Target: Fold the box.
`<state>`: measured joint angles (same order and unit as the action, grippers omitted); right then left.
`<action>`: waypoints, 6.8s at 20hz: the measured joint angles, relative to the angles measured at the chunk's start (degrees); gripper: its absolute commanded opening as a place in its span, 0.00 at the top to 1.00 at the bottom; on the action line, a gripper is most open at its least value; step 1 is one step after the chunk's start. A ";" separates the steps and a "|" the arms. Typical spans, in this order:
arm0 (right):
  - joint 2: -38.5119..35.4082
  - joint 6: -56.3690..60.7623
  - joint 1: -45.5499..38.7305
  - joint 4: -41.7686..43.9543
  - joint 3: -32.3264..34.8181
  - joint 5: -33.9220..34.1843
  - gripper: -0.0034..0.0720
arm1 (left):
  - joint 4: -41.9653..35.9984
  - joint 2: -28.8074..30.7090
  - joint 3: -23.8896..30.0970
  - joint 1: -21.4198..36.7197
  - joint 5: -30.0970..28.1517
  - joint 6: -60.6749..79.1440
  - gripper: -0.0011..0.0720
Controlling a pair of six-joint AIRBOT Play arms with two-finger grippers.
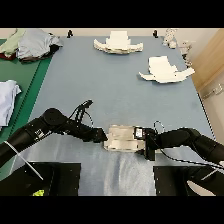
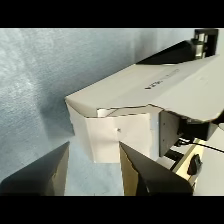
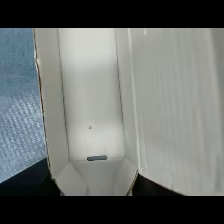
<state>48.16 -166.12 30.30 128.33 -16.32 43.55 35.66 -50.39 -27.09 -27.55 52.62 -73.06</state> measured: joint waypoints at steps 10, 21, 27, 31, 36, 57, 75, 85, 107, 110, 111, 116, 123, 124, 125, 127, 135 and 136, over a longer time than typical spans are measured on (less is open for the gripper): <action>0.00 0.00 0.00 0.00 0.00 0.00 0.28 | 1.40 0.00 -1.22 -4.46 -1.75 -5.73 0.33; 0.00 0.00 0.00 0.02 0.00 0.02 0.28 | 24.48 -5.01 -8.70 -21.24 -6.69 -39.82 0.34; 0.00 0.00 0.00 0.02 0.00 0.02 0.28 | 31.95 -11.98 -15.19 -26.01 -4.20 -50.66 0.43; 0.00 0.00 0.00 0.02 0.00 0.00 0.28 | 34.58 -15.50 -18.71 -27.54 -1.09 -53.99 0.43; 0.00 0.00 0.00 0.02 0.00 0.00 0.28 | 37.81 -16.83 -19.96 -28.72 1.95 -58.21 0.43; 0.00 0.02 0.00 0.00 0.00 0.00 0.28 | 50.53 -26.84 -28.00 -35.23 8.85 -67.52 0.86; 0.00 0.00 0.00 0.00 0.00 0.02 0.29 | 51.67 -27.04 -29.97 -35.69 11.19 -68.78 0.24; 0.00 0.00 0.00 0.00 0.00 0.02 0.28 | 54.03 -23.08 -41.27 -35.69 33.83 -58.10 0.96; 0.00 0.00 0.00 0.00 0.00 0.02 0.28 | 25.44 5.57 -7.23 -7.67 6.80 35.34 0.03; 0.00 0.00 0.00 0.02 0.00 0.02 0.28 | 17.81 2.89 -4.07 -5.27 0.48 53.59 0.03; 0.00 0.00 0.00 0.00 0.00 0.02 0.28 | 14.97 1.46 -3.39 -4.83 -1.18 59.91 0.03; 0.00 0.02 0.00 0.00 0.00 0.00 0.29 | 4.26 -6.14 -2.01 -4.55 -6.01 78.73 0.03; 0.00 0.00 0.00 0.02 0.00 0.00 0.29 | 0.90 -10.32 -1.07 -6.27 -6.84 84.67 0.03; 0.00 0.00 0.00 0.00 0.00 0.00 0.28 | 0.74 -10.45 -0.87 -6.49 -6.86 84.89 0.03; 0.00 0.02 0.00 0.00 0.00 0.00 0.28 | 0.55 -10.56 -0.72 -6.84 -6.82 85.02 0.03; 0.00 -0.02 0.00 0.00 0.00 0.02 0.28 | 0.13 -10.69 -0.48 -7.85 -7.54 84.89 0.03; 0.00 -0.02 0.07 0.00 0.00 0.02 0.28 | -1.22 -12.74 -0.24 -11.56 -11.17 79.43 0.03; 0.00 -0.02 0.07 0.00 0.00 0.02 0.28 | -1.18 -13.00 -0.24 -11.74 -11.56 78.77 0.03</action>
<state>48.16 -166.15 30.37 128.33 -16.32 43.57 34.48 -63.40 -27.33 -39.29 41.06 5.72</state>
